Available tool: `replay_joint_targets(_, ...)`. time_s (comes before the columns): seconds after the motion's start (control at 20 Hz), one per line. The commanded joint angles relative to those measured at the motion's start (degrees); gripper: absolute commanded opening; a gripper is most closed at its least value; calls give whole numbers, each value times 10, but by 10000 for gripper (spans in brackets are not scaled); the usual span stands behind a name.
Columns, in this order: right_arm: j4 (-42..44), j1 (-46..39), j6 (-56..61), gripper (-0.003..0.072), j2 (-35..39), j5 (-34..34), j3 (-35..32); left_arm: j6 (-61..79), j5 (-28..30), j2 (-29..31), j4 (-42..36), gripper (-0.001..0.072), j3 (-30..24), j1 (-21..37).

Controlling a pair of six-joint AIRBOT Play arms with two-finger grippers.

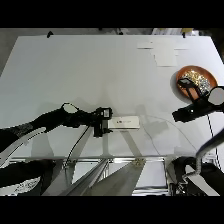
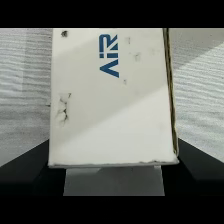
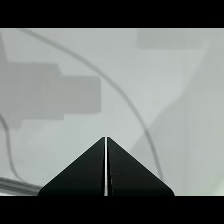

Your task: Fold the box and place the chain.

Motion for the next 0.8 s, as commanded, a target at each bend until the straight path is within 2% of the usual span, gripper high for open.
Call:
replay_joint_targets(0.0, -8, -26, 61, 19, 1, 29, -6, 0, 0, 0, 0, 171, 0, 0)
replay_joint_targets(0.55, -2, -26, 60, 19, 1, 28, -6, 2, 0, 0, 0, 171, 0, 0)
replay_joint_targets(0.75, -2, -26, 60, 19, 1, 28, -6, 2, -19, 3, -3, 171, 0, 1)
